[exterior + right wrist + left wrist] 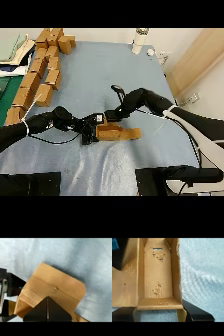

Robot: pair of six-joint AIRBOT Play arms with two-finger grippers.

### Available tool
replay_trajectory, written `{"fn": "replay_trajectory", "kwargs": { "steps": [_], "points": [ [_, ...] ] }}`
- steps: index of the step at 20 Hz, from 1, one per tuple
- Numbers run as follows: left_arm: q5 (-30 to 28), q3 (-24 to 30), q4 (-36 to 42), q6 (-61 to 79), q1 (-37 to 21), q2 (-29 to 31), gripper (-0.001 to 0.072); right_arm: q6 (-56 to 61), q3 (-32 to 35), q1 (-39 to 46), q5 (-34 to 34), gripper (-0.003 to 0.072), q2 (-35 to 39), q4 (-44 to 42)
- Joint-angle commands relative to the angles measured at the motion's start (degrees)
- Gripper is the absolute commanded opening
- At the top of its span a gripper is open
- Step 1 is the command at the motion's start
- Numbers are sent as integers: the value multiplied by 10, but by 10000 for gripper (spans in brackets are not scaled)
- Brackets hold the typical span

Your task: Fold the box.

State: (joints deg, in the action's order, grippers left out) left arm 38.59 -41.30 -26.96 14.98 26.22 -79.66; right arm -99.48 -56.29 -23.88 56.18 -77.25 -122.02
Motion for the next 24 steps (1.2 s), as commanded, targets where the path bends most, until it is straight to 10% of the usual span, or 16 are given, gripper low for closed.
{"fn": "replay_trajectory", "kwargs": {
  "steps": [1, 7, 9, 12, 24],
  "points": [
    [-1, 0, 0, 0, 0, 0, 404, -11, -35, 25, 30, 5, 71, 76],
    [-1, 0, 0, 0, 0, 0, 404, -163, 56, 16, 219, 8, 259, 121],
    [-1, 0, 0, 0, 0, 0, 404, -209, 120, 9, 215, 408, 290, 148],
    [-1, 0, 0, 0, 0, 0, 403, -336, 195, 9, 92, 594, 289, 207],
    [-1, 0, 0, 0, 0, 0, 404, -586, 219, 9, -73, 578, 185, 119]
  ]
}}
